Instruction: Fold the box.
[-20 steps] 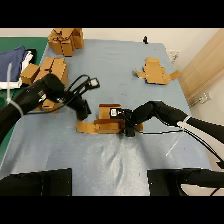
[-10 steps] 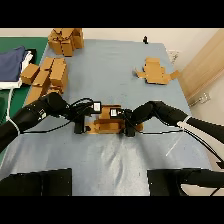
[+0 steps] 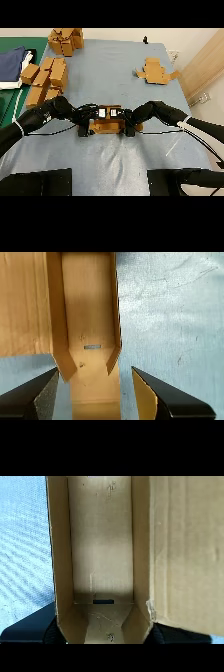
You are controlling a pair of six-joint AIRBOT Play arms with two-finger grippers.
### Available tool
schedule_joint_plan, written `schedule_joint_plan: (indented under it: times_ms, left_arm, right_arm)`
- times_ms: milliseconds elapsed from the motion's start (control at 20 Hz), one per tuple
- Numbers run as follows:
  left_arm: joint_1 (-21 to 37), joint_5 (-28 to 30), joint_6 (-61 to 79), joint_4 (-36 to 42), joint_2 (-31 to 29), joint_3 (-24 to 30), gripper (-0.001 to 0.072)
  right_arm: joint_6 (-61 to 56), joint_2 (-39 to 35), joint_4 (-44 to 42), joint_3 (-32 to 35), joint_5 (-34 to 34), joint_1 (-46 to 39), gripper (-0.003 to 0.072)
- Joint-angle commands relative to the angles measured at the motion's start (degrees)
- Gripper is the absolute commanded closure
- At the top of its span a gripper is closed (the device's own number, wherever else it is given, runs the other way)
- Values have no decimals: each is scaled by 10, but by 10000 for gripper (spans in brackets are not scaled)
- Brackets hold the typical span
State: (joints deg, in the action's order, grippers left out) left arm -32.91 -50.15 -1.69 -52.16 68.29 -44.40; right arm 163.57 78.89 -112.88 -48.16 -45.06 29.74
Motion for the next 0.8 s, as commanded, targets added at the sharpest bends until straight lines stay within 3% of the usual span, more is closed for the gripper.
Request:
schedule_joint_plan:
  times_ms: [0,150,200,250,300,750]
  left_arm:
    - [-14,35,-31,7,9,0,20]
    - [-22,36,-63,1,25,0,21]
    - [-24,37,-73,-9,28,0,70]
    - [-24,35,-73,-23,28,0,253]
    - [-24,36,-73,-22,28,0,347]
    - [-23,36,-86,-22,28,0,346]
  right_arm:
    - [0,0,0,0,0,0,174]
    - [0,0,0,0,0,0,174]
    - [0,0,0,0,0,0,174]
    - [0,0,0,0,0,0,174]
    - [0,0,0,0,0,0,174]
    - [0,0,0,0,0,0,174]
